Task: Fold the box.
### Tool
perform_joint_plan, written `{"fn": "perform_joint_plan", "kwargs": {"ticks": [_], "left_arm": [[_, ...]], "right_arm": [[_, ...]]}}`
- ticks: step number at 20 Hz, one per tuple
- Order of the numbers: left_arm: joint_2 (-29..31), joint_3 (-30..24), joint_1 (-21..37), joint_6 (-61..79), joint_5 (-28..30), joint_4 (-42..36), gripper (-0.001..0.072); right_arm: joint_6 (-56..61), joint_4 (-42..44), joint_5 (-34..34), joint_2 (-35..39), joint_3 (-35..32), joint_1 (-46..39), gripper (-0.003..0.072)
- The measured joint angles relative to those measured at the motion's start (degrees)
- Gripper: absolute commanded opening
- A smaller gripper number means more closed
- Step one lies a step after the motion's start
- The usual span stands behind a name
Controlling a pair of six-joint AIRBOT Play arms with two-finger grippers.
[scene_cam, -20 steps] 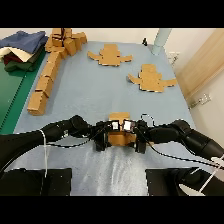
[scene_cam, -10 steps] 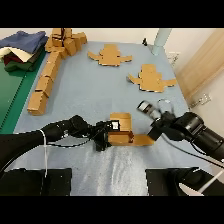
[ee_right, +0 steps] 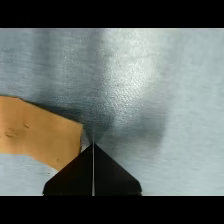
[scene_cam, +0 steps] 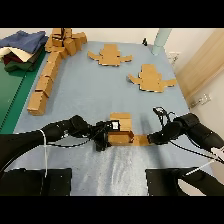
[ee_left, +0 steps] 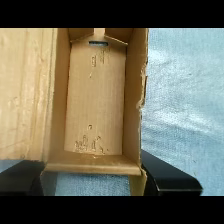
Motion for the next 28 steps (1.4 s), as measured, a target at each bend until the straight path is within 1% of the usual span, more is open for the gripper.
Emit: {"fn": "perform_joint_plan", "kwargs": {"ticks": [3,4,7,12,14,15,17,23,24,26,28], "left_arm": [[0.0,0.0,0.0,0.0,0.0,0.0,0.035],[0.0,0.0,0.0,0.0,0.0,0.0,0.035],[0.0,0.0,0.0,0.0,0.0,0.0,0.035],[0.0,0.0,0.0,0.0,0.0,0.0,0.035],[0.0,0.0,0.0,0.0,0.0,0.0,0.035],[0.0,0.0,0.0,0.0,0.0,0.0,0.035],[0.0,0.0,0.0,0.0,0.0,0.0,0.035],[0.0,0.0,0.0,0.0,0.0,0.0,0.035],[0.0,0.0,0.0,0.0,0.0,0.0,0.035],[0.0,0.0,0.0,0.0,0.0,0.0,0.035],[0.0,0.0,0.0,0.0,0.0,0.0,0.035]], "right_arm": [[-1.0,6.4,0.7,3.1,-0.3,-0.3,0.0003],[-1.0,6.3,0.7,4.2,-0.3,-0.4,0.0003],[-1.4,9.6,0.3,6.1,-0.4,-0.5,0.0003],[-3.2,13.7,1.5,4.7,-0.5,-0.6,0.0004],[-5.8,17.5,2.3,3.2,-0.3,-0.6,0.0009],[-7.0,19.0,2.7,2.6,0.0,-0.6,0.0041],[-8.6,21.5,3.2,1.9,1.4,-0.6,0.0264],[-10.5,25.8,2.8,1.1,5.9,-0.6,0.0272],[-10.6,26.4,2.6,0.9,6.2,-0.6,0.0303],[-10.8,27.0,2.3,0.3,6.3,0.2,0.0432],[-10.8,27.6,2.3,-0.7,6.3,1.9,0.0439]]}}
